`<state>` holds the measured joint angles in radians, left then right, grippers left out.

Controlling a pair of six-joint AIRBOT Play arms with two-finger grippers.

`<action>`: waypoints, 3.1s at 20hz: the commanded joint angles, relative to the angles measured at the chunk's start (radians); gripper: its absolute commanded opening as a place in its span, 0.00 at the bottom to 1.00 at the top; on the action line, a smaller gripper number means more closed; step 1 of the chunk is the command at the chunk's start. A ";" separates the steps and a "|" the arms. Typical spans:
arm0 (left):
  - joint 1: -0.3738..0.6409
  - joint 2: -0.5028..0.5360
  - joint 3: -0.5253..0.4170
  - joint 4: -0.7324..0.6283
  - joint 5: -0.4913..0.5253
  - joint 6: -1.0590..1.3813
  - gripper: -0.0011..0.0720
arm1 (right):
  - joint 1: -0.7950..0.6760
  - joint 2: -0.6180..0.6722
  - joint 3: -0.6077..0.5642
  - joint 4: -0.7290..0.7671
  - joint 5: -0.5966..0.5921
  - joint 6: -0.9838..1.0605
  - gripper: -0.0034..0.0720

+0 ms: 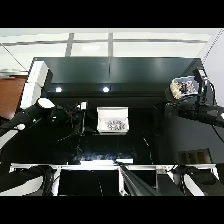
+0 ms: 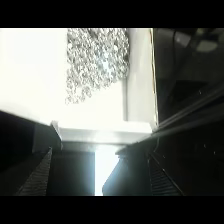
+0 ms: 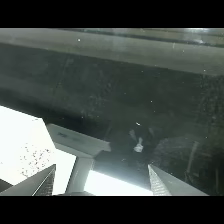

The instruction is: Fold the box and place the chain.

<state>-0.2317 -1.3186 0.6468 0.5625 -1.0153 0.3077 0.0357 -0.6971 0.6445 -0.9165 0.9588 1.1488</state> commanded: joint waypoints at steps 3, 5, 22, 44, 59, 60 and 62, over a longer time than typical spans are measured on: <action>-0.032 -0.026 0.018 -0.020 0.013 0.003 0.97 | 0.000 0.000 0.000 -0.005 -0.002 0.000 0.97; -0.038 -0.027 0.027 -0.016 0.016 0.002 0.97 | 0.000 -0.001 0.000 -0.005 -0.002 0.000 0.97; -0.077 -0.047 0.029 0.021 0.010 -0.027 0.97 | 0.001 -0.001 0.000 -0.023 0.008 0.001 0.97; -0.108 -0.055 0.036 0.024 0.040 -0.119 0.98 | 0.000 -0.001 0.000 -0.024 0.031 0.001 0.97; -0.143 -0.055 0.036 0.024 0.117 -0.137 0.99 | 0.000 -0.001 0.000 -0.024 0.030 0.001 0.97; -0.143 -0.055 0.036 0.024 0.115 -0.137 0.99 | 0.001 -0.001 0.000 -0.024 0.031 0.001 0.97; -0.143 -0.055 0.036 0.024 0.107 -0.136 0.99 | 0.000 -0.001 0.000 -0.024 0.031 0.001 0.97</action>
<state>-0.3740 -1.3743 0.6823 0.5861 -0.9012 0.1696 0.0357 -0.6975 0.6445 -0.9405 0.9890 1.1496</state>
